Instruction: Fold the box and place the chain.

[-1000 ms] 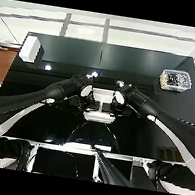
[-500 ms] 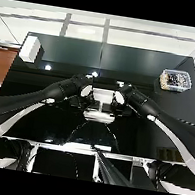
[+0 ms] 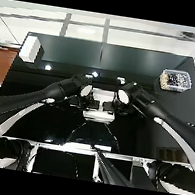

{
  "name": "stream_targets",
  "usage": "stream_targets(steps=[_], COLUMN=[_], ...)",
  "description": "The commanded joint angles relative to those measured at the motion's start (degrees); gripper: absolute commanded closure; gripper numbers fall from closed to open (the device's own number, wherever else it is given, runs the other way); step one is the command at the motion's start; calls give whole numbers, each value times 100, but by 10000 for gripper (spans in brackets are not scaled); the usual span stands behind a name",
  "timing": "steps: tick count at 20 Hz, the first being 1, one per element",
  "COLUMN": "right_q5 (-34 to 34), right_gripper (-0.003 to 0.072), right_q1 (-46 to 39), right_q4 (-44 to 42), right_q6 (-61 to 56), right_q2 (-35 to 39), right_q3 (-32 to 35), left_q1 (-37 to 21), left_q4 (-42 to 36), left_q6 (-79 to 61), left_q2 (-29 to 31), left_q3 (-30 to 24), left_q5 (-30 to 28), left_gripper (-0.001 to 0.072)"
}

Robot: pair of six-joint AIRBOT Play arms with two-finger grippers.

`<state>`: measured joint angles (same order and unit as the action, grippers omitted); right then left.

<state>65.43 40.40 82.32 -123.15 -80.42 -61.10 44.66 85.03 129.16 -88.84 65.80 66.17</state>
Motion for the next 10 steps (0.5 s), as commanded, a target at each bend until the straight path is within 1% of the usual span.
stream_targets(steps=[1,3,4,6,7,8,9,10], right_q5=[7,46,66,216,280,131,-350,-868], right_gripper=[302,302,302,303,302,303,303,302], right_q1=[-118,-341,-487,-866,-1104,-1423,-1902,-2367], right_q4=[33,234,649,2345,3112,3635,3834,3768], right_q6=[542,872,949,938,935,933,938,914], right_q2=[769,1434,1735,2175,2205,2194,2194,2181], right_q3=[-4,-4,-4,0,0,48,201,369], left_q1=[-4,-4,-4,-4,-4,-4,-4,-4], left_q4=[-4,-4,-4,-4,-4,-4,-4,-2], left_q6=[7,7,7,7,7,7,7,7], left_q2=[-2,-2,-2,-2,-2,-2,-2,-2], left_q3=[2,2,2,2,2,2,2,2], left_q5=[-4,-4,-7,-4,-4,-7,-9,-11], left_gripper=[683,682,683,683,683,682,683,682])
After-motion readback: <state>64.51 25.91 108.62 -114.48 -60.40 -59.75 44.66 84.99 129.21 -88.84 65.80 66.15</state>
